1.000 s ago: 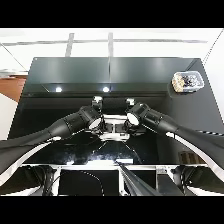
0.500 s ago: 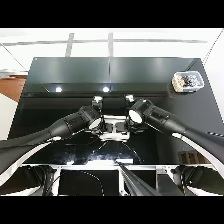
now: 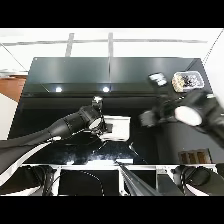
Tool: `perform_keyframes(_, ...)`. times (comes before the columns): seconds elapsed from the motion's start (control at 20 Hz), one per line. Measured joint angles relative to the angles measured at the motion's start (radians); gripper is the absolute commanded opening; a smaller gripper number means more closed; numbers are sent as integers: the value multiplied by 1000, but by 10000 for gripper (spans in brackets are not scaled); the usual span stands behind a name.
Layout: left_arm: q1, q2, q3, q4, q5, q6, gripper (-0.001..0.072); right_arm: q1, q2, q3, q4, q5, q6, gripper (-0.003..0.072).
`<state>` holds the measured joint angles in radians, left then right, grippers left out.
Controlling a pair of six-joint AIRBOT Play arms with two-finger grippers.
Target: Fold the box and place the chain.
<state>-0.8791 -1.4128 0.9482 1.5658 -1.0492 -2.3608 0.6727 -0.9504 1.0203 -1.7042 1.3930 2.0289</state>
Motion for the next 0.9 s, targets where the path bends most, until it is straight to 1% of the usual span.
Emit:
perform_keyframes(0.05,0,0,0,0,-4,0,33,-51,20,-5,-49,6,-18,449)
perform_keyframes(0.1,0,0,0,0,-6,0,33,-117,34,-14,-89,-3,-34,613)
perform_keyframes(0.15,0,0,0,0,-7,0,33,-186,43,-27,-117,-32,-45,720)
perform_keyframes(0.2,0,0,0,0,-8,0,33,-265,46,-42,-142,-79,-55,720)
perform_keyframes(0.3,0,0,0,0,-8,0,33,-419,24,-64,-143,-187,-70,720)
perform_keyframes(0.4,0,0,0,0,-9,0,32,-559,-34,-55,-83,-296,-97,720)
perform_keyframes(0.5,0,0,0,0,-9,0,33,-668,-128,5,-7,-364,-114,720)
perform_keyframes(0.55,0,0,0,0,-9,0,33,-713,-191,55,29,-378,-120,720)
perform_keyframes(0.65,0,0,0,0,-9,0,33,-775,-322,168,79,-369,-122,720)
perform_keyframes(0.8,0,0,0,0,-8,0,33,-842,-524,357,146,-297,-84,720)
perform_keyframes(0.9,0,0,0,0,-8,0,32,-872,-627,452,203,-263,-42,720)
